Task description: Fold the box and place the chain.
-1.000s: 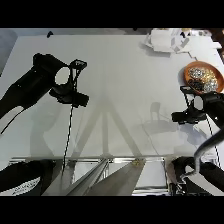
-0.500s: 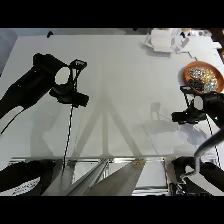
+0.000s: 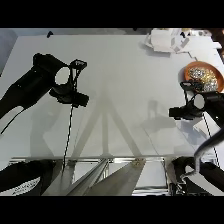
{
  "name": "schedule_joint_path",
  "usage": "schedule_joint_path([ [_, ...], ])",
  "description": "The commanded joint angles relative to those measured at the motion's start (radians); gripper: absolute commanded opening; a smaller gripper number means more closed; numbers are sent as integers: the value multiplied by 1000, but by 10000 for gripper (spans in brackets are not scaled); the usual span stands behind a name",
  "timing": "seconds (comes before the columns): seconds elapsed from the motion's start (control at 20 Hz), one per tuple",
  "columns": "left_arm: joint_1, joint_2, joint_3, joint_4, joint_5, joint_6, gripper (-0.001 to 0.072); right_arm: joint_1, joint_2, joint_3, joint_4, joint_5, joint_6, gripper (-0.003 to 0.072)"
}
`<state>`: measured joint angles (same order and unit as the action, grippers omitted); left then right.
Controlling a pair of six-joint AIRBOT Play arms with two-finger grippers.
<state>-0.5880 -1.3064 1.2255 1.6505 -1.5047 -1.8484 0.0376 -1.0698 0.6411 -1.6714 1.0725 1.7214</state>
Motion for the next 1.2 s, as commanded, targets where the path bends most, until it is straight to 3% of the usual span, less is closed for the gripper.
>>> schedule_joint_path([
  [0.0, 1, 1, 0, 0, 0, 0, 288, 0, 1, 101, -89, 84, -18, 275],
  [0.1, 0, 0, 0, 0, 0, 1, 288, 0, 1, 213, -234, 179, -60, 228],
  [0.15, 0, 1, 0, 0, 0, 0, 288, 0, 1, 251, -323, 217, -94, 113],
  [0.2, 0, 0, 0, 0, 0, 0, 288, -8, 1, 272, -422, 234, -115, 48],
  [0.25, 0, 0, 0, 0, 0, 0, 288, -26, 1, 274, -510, 233, -115, 50],
  [0.3, 0, 1, 0, 0, 0, 0, 288, -58, -3, 274, -549, 230, -115, 88],
  [0.4, 0, 0, 0, 0, 0, 0, 288, -157, -31, 274, -550, 205, -140, 413],
  [0.45, 0, 0, 0, 0, 0, 0, 288, -217, -61, 274, -558, 204, -159, 437],
  [0.6, 1, 0, 0, 0, 0, 0, 288, -368, -159, 274, -639, 273, -161, 438],
  [0.75, 1, 0, 0, 0, 0, 0, 288, -465, -209, 274, -661, 263, -187, 438],
  [1.15, 0, 1, 0, 0, 0, 0, 288, -484, -344, 274, -715, 223, -203, 438],
])
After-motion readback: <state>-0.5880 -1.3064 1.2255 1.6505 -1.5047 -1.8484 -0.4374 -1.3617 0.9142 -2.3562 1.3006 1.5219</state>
